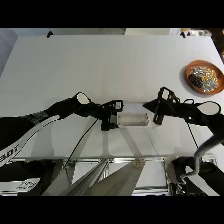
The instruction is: Fold the box and place the chain.
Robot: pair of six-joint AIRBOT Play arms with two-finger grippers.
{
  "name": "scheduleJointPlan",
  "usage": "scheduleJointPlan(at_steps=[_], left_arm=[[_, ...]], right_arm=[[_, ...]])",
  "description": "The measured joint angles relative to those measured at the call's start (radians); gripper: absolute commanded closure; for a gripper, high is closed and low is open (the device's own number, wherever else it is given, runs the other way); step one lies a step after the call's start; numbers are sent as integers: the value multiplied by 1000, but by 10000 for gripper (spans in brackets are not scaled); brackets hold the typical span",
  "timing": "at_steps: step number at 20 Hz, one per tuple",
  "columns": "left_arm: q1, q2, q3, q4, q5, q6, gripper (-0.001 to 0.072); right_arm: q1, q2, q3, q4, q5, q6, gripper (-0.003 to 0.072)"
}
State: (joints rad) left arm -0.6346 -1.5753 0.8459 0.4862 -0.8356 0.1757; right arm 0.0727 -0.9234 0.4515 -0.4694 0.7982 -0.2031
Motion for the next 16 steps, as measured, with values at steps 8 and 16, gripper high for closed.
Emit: scheduleJointPlan(at_steps=[8,16], left_arm=[[0,0,0,0,0,0,497],[0,0,0,0,0,0,497]], right_arm=[[0,-153,1,74,-119,-7,671],[0,122,5,-46,-34,-3,670]])
